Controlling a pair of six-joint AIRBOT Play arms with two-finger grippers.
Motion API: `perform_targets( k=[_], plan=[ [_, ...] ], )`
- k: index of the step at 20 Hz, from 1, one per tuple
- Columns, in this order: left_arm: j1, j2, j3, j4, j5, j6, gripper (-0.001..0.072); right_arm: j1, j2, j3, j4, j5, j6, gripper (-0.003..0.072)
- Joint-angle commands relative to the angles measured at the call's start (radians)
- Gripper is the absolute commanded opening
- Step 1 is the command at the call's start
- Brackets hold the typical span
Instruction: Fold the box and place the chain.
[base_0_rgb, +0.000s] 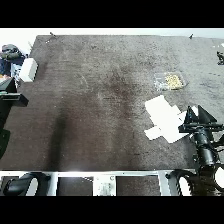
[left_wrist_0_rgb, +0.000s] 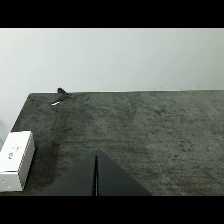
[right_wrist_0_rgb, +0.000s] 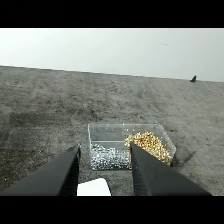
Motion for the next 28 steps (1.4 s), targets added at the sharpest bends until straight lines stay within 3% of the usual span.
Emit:
perform_targets(
  k=[1,5,9,12,16,17,20,25,28],
  plan=[
    [-0.001,0.001,0.000,0.000,0.000,0.000,0.0011,0.001,0.001,0.000,0.001,0.000,0.000,0.0349],
    [-0.001,0.001,0.000,0.000,0.000,0.000,0.0011,0.001,0.001,0.005,0.002,0.006,0.008,0.0351],
    [-0.001,0.001,0.000,0.000,0.001,0.000,0.0011,0.001,-0.049,0.081,0.002,-0.048,0.009,0.0371],
    [-0.001,0.001,0.000,0.000,0.000,0.000,0.0011,0.000,-0.226,0.190,0.006,-0.069,0.012,0.0371],
    [-0.001,0.001,0.000,0.000,0.000,0.000,0.0011,-0.032,-0.599,0.410,0.012,-0.058,0.067,0.0375],
    [-0.001,0.001,0.000,0.000,0.000,0.000,0.0011,-0.059,-0.689,0.469,0.012,-0.031,0.089,0.0472],
    [-0.001,0.001,0.000,0.000,0.000,0.000,0.0011,-0.213,-0.944,0.634,-0.021,0.237,0.158,0.0485],
    [-0.001,0.001,0.000,0.000,0.000,0.000,0.0011,-0.571,-1.276,0.928,-0.585,0.875,0.690,0.0485],
    [-0.001,0.001,0.000,0.000,0.000,0.000,0.0011,-0.724,-1.419,1.104,-0.740,1.059,0.792,0.0486]
  ],
)
